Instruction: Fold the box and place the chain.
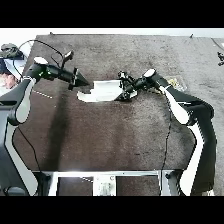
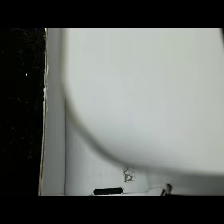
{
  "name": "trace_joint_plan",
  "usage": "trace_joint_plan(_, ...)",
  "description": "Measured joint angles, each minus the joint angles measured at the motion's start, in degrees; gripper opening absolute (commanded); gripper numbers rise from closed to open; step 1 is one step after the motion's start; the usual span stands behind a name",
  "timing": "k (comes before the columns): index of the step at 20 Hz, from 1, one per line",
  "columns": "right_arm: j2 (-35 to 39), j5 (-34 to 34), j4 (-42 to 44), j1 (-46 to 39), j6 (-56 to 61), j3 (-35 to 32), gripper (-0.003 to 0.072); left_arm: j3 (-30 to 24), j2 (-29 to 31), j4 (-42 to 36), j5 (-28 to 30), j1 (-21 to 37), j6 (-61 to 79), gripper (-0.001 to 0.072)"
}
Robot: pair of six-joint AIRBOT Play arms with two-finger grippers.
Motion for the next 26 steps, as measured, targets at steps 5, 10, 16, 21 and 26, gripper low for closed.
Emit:
trace_joint_plan(5, 0.00, 0.04, 0.00, 0.00, 0.00, 0.00, 0.0166, 2.78, 2.32, 0.79, -4.02, -0.26, -3.23, 0.0004)
trace_joint_plan(10, 0.00, 0.09, 0.00, 0.00, 0.00, 0.00, 0.0166, -3.02, 12.07, 2.14, 3.17, -2.16, -3.13, 0.0004)
trace_joint_plan(16, 0.00, 0.11, 0.00, 0.00, -0.02, 0.00, 0.0165, -20.85, 25.99, 0.72, 17.90, -5.68, 1.84, 0.0005)
trace_joint_plan(21, 0.00, 0.13, 0.00, 0.00, -0.02, 0.00, 0.0165, -31.21, 28.41, -1.55, 24.44, -7.52, 2.73, 0.0008)
trace_joint_plan(26, 0.00, 0.13, 0.00, 0.00, 0.00, 0.00, 0.0165, -34.16, 24.94, -2.49, 25.40, -8.79, 1.27, 0.0009)
